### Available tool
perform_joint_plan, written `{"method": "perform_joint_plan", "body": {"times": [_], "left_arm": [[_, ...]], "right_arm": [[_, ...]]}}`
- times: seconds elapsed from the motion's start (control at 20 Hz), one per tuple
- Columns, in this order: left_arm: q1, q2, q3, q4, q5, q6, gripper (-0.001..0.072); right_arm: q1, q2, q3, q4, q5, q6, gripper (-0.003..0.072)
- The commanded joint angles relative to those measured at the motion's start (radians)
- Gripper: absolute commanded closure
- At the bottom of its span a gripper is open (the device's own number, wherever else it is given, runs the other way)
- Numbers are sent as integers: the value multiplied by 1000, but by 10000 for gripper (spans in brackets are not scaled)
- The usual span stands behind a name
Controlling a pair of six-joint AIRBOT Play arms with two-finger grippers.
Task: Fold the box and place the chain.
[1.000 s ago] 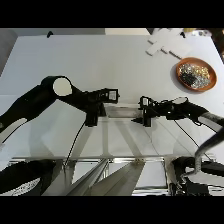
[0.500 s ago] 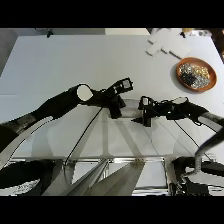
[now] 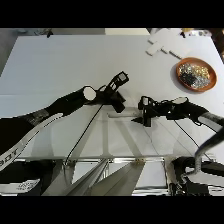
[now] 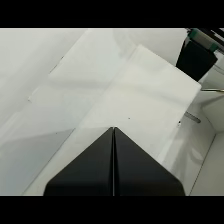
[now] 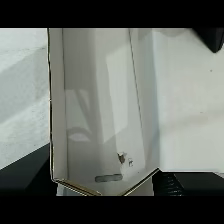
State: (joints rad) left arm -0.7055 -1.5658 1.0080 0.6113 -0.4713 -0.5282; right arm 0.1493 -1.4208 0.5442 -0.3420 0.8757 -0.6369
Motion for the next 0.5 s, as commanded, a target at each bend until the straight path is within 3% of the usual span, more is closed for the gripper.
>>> {"method": "perform_joint_plan", "body": {"times": [0.0,0.25,0.45], "left_arm": [[-3,-18,0,-6,11,-21,705],[2,44,0,-5,0,-20,703],[30,148,0,35,-97,-23,706]], "right_arm": [[1,1,0,-2,0,-3,227],[1,1,0,-2,0,-3,227],[1,1,0,-2,0,-3,227]]}}
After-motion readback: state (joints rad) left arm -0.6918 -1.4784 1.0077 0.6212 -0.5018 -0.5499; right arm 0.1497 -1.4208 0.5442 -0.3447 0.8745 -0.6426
